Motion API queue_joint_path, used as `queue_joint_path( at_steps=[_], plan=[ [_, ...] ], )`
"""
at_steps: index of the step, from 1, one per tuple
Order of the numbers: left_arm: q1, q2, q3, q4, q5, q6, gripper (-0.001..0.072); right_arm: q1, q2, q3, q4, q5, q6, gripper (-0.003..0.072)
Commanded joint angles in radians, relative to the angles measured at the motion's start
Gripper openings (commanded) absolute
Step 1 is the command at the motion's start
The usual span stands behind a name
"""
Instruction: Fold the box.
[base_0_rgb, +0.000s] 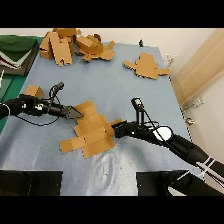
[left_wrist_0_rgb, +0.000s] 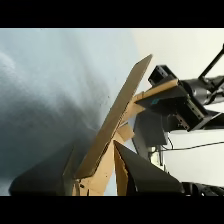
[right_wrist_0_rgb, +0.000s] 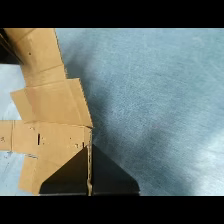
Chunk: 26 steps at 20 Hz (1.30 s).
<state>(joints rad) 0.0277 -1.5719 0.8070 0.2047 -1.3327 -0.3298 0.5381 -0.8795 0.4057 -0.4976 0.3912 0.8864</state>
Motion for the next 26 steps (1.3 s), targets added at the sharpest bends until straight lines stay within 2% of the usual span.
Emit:
queue_joint_path(
  at_steps=[1, 3, 5, 9, 10, 11, 17, 18, 19, 20, 22, 26],
  plan=[
    [-0.012, -0.031, -0.002, 0.013, -0.077, 0.025, 0.036, 0.0, 0.0, 0.0, 0.0, -0.006, 0.005, 0.0004],
    [-0.011, -0.042, -0.011, 0.013, -0.087, 0.036, 0.0354, 0.0, 0.0, 0.0, 0.0, -0.006, 0.005, 0.0004],
    [-0.011, -0.042, -0.013, 0.012, -0.084, 0.056, 0.0214, 0.0, 0.0, 0.0, 0.0, -0.006, 0.005, 0.0003],
    [-0.012, -0.042, -0.013, 0.008, -0.08, 0.077, 0.0212, 0.0, 0.0, 0.0, 0.0, -0.006, 0.005, 0.0004],
    [-0.012, -0.042, -0.013, 0.0, -0.078, 0.08, 0.0176, 0.0, 0.0, 0.0, -0.001, -0.006, 0.005, 0.0004],
    [-0.012, -0.042, -0.013, -0.003, -0.076, 0.092, 0.0035, 0.0, 0.0, 0.0, 0.0, -0.006, 0.005, 0.0004],
    [-0.03, -0.042, -0.012, -0.006, -0.066, 0.132, 0.0016, 0.0, 0.0, 0.0, -0.001, -0.006, 0.005, 0.0005],
    [-0.035, -0.042, -0.012, -0.007, -0.064, 0.142, 0.0016, 0.0, 0.0, 0.0, 0.0, -0.006, 0.005, 0.003],
    [-0.043, -0.042, -0.012, -0.004, -0.066, 0.162, 0.0016, 0.0, 0.0, 0.0, 0.0, -0.007, 0.005, 0.017],
    [-0.053, -0.042, -0.01, 0.003, -0.066, 0.187, 0.0016, -0.001, 0.001, 0.0, 0.0, -0.008, 0.006, 0.0254],
    [-0.07, -0.04, 0.0, 0.034, -0.076, 0.225, 0.0016, -0.009, 0.002, 0.003, 0.0, -0.024, 0.074, 0.0274],
    [-0.078, -0.034, 0.097, 0.097, -0.138, 0.205, 0.0016, -0.098, 0.016, 0.043, 0.001, -0.032, 0.224, 0.0278]
  ],
)
